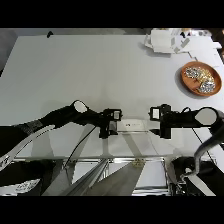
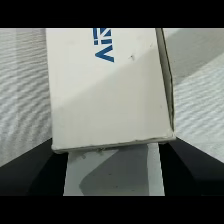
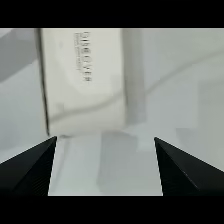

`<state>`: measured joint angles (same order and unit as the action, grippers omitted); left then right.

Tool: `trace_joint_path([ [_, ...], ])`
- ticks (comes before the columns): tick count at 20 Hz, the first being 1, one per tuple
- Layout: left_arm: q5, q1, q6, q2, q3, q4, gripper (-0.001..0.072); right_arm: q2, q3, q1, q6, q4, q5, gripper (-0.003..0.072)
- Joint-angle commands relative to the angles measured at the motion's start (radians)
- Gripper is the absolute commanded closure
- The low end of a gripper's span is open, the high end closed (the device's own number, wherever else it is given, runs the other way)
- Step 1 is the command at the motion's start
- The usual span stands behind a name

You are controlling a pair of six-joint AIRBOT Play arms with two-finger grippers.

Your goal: Fold the box and place the chain.

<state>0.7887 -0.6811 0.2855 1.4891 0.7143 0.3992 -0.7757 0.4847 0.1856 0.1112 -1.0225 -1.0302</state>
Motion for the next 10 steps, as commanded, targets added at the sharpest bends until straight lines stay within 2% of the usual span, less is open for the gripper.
trace_joint_path([
  [1,0.001,0.000,0.002,-0.001,0.000,0.001,0.0560,0.026,0.100,-0.012,0.248,-0.110,-0.120,0.0035],
  [2,0.001,0.000,0.002,-0.001,0.000,0.001,0.0560,0.026,0.124,-0.036,0.317,-0.124,-0.148,0.0108],
  [6,0.001,0.000,0.002,-0.001,0.000,0.001,0.0560,0.026,0.143,-0.196,0.600,-0.176,-0.174,0.0651],
  [10,0.001,0.000,0.002,-0.001,0.000,0.001,0.0560,0.026,0.143,-0.290,0.963,-0.351,-0.161,0.0667],
])
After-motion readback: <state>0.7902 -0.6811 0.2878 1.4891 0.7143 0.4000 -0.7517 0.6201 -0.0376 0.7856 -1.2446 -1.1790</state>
